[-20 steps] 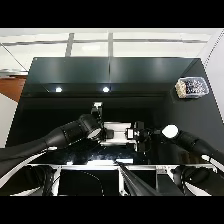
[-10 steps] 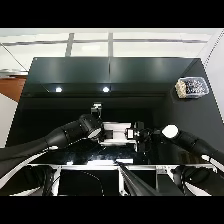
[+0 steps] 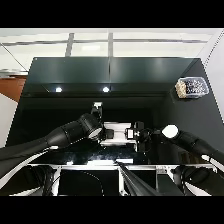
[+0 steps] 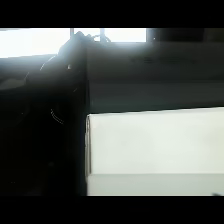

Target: Fold the box and place the chain.

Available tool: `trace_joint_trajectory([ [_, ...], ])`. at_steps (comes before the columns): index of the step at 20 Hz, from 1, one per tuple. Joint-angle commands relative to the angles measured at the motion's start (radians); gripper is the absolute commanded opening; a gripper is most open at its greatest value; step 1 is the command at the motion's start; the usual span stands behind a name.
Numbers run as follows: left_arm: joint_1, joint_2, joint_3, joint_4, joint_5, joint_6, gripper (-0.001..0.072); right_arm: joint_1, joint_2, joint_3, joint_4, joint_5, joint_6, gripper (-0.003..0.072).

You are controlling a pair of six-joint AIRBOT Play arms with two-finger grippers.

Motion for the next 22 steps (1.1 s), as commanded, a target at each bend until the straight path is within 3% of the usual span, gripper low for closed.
trace_joint_trajectory([
  [1,0.0,-0.003,0.001,-0.028,0.016,0.002,0.0045,0.001,0.0,0.0,0.0,0.0,0.001,0.0408],
  [7,0.0,-0.003,0.001,-0.019,0.002,0.042,0.0027,0.001,0.0,0.0,0.001,0.002,0.004,0.041],
  [8,0.0,-0.003,0.001,-0.006,-0.007,0.042,0.0027,0.001,0.002,0.001,0.002,0.002,0.034,0.044],
  [9,0.0,-0.003,0.001,0.004,-0.02,0.042,0.0027,0.001,0.01,0.001,0.002,0.002,0.074,0.0663],
  [10,0.0,-0.003,0.001,0.011,-0.026,0.047,0.0027,0.001,0.024,0.001,-0.002,0.002,0.088,0.072],
  [13,0.0,-0.003,0.001,0.015,-0.031,0.065,0.0027,0.0,0.098,0.001,-0.095,0.021,0.154,0.0718],
  [17,0.0,-0.003,0.001,0.018,-0.016,0.063,0.0027,-0.002,0.191,0.017,-0.335,0.068,0.215,0.0717],
  [22,0.0,-0.003,0.001,0.023,-0.011,0.063,0.0027,-0.012,0.189,0.021,-0.363,0.136,0.222,0.0712],
])
